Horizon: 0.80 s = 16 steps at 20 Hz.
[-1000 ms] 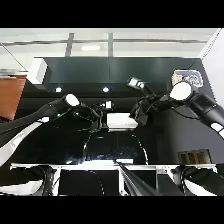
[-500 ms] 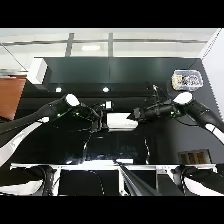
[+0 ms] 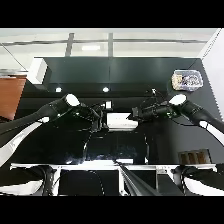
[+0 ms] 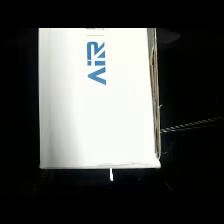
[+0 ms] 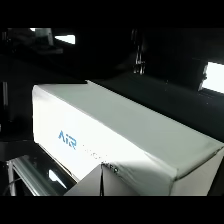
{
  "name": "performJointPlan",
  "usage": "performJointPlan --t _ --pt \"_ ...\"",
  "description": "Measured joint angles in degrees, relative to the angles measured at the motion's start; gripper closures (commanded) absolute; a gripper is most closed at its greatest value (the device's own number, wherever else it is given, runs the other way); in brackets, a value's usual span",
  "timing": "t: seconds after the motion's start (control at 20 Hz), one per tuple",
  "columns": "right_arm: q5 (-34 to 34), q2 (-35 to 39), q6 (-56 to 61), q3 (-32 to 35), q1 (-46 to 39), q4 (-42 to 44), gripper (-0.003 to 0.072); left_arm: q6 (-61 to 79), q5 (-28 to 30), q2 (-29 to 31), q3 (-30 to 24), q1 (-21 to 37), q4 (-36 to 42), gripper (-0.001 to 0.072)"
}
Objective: Fold the box and place the chain.
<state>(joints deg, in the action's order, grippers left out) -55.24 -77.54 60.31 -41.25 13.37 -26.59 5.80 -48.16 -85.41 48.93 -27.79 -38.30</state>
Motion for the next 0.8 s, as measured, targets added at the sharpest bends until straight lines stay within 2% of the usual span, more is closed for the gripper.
performJointPlan --t 0.25,0.35,0.5,0.6,0.7,0.8 --pt "0.0 3.4 -0.2 -3.4 -0.8 -4.1 0.0670 -0.2 -0.1 0.0 0.0 0.0 0.2 0.0303" --pt "-4.1 7.3 -0.3 -6.3 -2.0 -4.3 0.0669 -0.2 -0.2 0.0 0.0 0.0 0.1 0.0303" --pt "-7.0 14.8 2.2 -8.8 -5.2 -13.9 0.0669 -0.3 -0.3 0.0 0.1 0.0 0.0 0.0294" --pt "-9.9 19.5 8.5 -9.4 -7.0 -25.7 0.0669 -2.0 -1.1 0.2 0.6 0.0 -0.3 -0.0010" --pt "-12.9 22.5 13.9 -9.7 -8.1 -37.5 0.0670 -3.1 -3.1 0.6 1.7 0.0 -0.5 -0.0010" --pt "-15.4 24.4 17.3 -9.5 -8.5 -45.0 0.0670 -5.0 -5.5 1.6 3.4 0.0 -1.1 -0.0010"
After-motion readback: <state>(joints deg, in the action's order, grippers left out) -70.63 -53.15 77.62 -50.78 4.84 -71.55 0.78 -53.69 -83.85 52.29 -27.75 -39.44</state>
